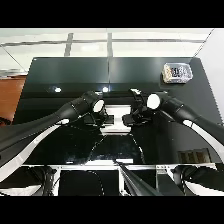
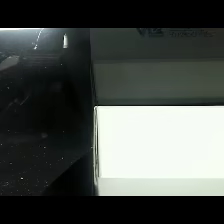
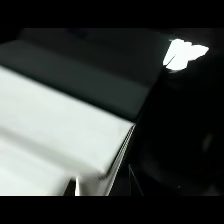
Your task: Fold the box and place the chain.
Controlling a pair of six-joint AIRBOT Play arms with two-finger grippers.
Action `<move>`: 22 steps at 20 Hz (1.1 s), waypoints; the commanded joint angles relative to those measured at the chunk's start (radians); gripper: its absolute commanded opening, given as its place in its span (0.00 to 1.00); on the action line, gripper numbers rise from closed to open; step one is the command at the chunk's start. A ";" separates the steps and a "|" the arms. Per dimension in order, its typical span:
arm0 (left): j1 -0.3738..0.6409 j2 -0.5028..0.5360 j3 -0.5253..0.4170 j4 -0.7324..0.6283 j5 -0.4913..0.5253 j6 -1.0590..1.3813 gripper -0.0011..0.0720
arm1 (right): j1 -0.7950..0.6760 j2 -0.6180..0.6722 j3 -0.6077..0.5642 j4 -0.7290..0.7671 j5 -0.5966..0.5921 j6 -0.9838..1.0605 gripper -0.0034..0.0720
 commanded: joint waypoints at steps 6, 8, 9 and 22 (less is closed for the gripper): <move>0.001 0.000 0.001 0.003 0.000 0.001 0.05 | 0.122 -0.070 0.105 -0.293 0.089 0.426 0.38; 0.001 0.000 0.001 0.003 0.000 0.001 0.05 | 0.121 -0.079 0.105 -0.292 0.093 0.444 0.38; 0.001 0.000 0.001 0.003 -0.001 0.001 0.05 | 0.121 -0.086 0.105 -0.293 0.098 0.444 0.38; 0.001 0.000 0.001 0.003 0.000 0.001 0.05 | 0.121 -0.108 0.104 -0.257 0.116 0.434 0.06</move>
